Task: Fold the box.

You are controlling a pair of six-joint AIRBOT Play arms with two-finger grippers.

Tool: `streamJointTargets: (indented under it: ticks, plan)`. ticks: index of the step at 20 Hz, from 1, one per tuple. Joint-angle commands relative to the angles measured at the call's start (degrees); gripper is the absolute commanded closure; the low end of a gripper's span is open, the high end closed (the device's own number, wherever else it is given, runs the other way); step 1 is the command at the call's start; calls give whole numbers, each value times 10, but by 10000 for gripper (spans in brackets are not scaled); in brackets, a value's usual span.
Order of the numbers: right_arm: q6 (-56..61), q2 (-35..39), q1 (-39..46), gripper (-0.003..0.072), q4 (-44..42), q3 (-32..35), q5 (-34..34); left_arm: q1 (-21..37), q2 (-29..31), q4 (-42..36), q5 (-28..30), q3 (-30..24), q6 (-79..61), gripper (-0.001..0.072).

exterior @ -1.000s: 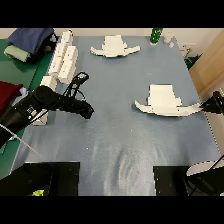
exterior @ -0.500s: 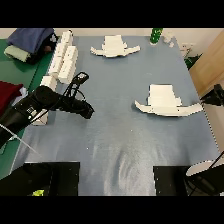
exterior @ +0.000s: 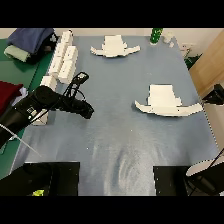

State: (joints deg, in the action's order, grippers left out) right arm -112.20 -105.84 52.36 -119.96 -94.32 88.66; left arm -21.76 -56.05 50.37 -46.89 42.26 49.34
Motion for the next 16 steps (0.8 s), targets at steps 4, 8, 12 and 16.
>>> streamJointTargets:
  ticks: [4,8,12,16]
  plan:
    - [1,-49,-15,447,-9,2,71,0,0,0,0,0,0,697]
    - [0,-54,-42,447,-16,2,87,0,0,0,0,1,0,697]
    - [0,-53,-63,448,-15,27,105,0,0,0,0,1,0,697]
    - [0,-52,-61,471,2,56,112,0,0,0,0,1,0,698]
